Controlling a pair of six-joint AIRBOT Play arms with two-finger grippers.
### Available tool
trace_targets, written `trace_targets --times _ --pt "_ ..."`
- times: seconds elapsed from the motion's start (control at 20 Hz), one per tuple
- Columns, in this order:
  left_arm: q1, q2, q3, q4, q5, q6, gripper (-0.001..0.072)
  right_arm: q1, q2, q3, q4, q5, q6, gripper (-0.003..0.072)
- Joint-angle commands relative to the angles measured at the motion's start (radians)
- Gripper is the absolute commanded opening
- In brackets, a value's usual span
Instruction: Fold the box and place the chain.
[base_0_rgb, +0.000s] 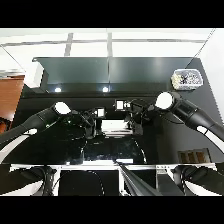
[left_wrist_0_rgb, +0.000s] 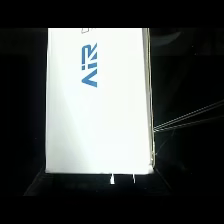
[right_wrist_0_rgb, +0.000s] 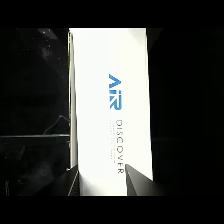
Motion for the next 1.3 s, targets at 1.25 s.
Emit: trace_targets --times 1.25 --pt "-0.001 0.000 0.000 0.000 -0.005 0.001 0.0445 0.005 0.016 0.000 -0.056 -0.032 0.003 0.0399"
